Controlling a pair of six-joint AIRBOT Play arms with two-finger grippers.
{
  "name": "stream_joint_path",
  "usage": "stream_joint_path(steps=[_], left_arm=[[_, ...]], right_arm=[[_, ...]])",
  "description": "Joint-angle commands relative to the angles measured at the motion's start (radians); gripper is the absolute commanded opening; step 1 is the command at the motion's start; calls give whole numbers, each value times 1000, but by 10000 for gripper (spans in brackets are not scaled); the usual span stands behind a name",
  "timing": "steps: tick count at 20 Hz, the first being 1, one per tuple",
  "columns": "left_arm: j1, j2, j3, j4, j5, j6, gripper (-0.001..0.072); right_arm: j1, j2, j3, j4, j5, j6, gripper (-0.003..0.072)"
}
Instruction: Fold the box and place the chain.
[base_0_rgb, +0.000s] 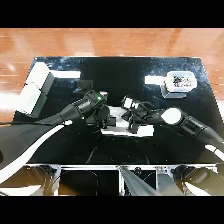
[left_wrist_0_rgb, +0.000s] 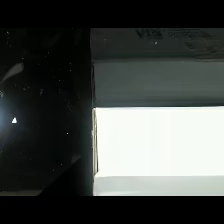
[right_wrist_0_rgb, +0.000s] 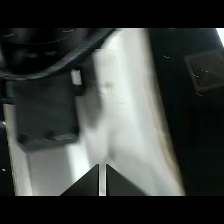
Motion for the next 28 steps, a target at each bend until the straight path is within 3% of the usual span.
stream_joint_path(steps=[1,5,8,10,12,19,27,28], left_arm=[[-1,0,1,0,1,-2,19],[-1,0,1,-8,-1,-1,19],[-1,0,1,-10,-4,-2,19],[-1,0,1,-16,-8,-2,19],[-1,0,1,-18,-8,-2,19],[-1,0,1,-19,-27,-2,19],[-1,0,1,-19,-27,-1,19],[-1,0,1,-19,-26,-1,19]], right_arm=[[-121,72,14,-151,240,207,65],[-394,136,12,-407,501,549,66],[-599,135,-38,-411,435,866,66],[-657,130,-101,-375,397,993,64],[-657,107,-155,-325,398,1007,35],[-631,-11,-210,-140,439,994,34],[-466,-43,-211,35,341,926,36],[-455,-42,-209,37,334,926,154]])
